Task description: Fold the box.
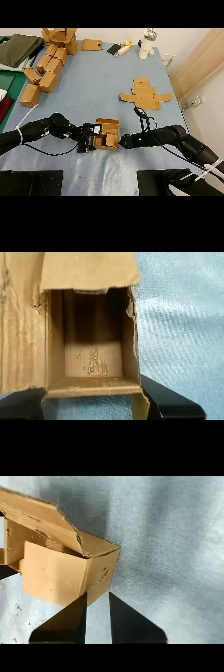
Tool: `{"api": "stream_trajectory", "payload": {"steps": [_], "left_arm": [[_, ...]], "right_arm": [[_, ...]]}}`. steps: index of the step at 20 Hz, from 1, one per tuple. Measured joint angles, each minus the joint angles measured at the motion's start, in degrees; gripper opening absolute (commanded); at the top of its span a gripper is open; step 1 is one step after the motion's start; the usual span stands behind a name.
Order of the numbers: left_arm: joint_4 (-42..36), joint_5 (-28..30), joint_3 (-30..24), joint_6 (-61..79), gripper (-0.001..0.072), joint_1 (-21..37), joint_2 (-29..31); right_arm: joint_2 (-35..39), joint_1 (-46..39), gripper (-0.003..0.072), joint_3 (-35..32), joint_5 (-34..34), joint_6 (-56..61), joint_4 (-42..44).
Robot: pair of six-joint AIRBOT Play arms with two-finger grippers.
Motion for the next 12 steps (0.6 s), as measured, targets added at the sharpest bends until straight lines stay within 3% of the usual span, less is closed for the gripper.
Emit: {"api": "stream_trajectory", "payload": {"steps": [12], "left_arm": [[-0.13, -0.07, 0.00, 0.02, 0.0531, -0.02, 0.00]], "right_arm": [[0.00, 0.31, 0.0233, 1.22, -2.03, 5.33, -5.49]]}}
